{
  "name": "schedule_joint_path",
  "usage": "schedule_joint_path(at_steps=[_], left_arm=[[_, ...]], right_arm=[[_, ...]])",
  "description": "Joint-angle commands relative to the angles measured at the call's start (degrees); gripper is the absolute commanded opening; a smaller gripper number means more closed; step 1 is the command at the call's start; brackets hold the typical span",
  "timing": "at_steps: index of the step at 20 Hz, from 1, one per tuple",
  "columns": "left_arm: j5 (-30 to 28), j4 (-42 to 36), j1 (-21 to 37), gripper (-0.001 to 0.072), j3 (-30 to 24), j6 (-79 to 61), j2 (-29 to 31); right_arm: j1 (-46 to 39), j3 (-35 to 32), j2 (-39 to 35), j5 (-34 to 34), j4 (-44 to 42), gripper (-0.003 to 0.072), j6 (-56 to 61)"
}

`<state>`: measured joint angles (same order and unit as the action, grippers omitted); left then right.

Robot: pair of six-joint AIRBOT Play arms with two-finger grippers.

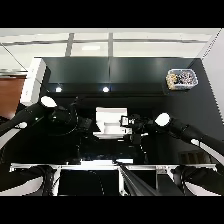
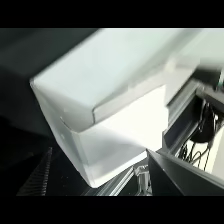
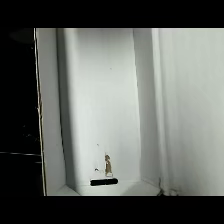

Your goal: Fold the box and place the chain.

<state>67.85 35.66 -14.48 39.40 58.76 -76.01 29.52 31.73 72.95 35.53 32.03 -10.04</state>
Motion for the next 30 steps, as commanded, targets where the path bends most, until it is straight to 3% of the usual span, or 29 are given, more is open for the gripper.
schedule_joint_path(at_steps=[1,6,8,11,13,14,28,30], left_arm=[[-1.97,1.09,-1.22,0.0671,2.36,4.17,0.09],[-1.55,1.40,-1.46,0.0669,2.86,6.25,0.11],[-1.60,1.40,-2.56,0.0622,2.93,6.25,0.26],[-2.27,1.42,-5.03,0.0613,2.93,7.48,0.76],[-3.37,1.90,-6.29,0.0530,3.06,11.19,0.87],[-3.80,3.28,-6.91,0.0491,3.52,13.31,0.87],[-8.50,31.91,-17.64,0.0491,10.29,42.03,0.66],[-9.55,32.96,-19.76,0.0490,10.29,43.01,0.22]], right_arm=[[0.04,-0.02,0.04,0.02,-0.02,0.0405,0.00],[0.04,-0.02,0.04,0.02,-0.02,0.0405,0.00],[0.04,-0.02,0.04,0.02,-0.02,0.0405,0.00],[0.04,-0.02,0.04,0.02,-0.02,0.0405,0.00],[0.04,-0.02,0.04,0.02,-0.02,0.0405,0.00],[0.04,-0.02,0.04,0.02,-0.02,0.0405,0.00],[0.04,-0.02,0.04,0.02,-0.02,0.0405,0.00],[0.04,-0.02,0.04,0.02,-0.02,0.0405,0.00]])
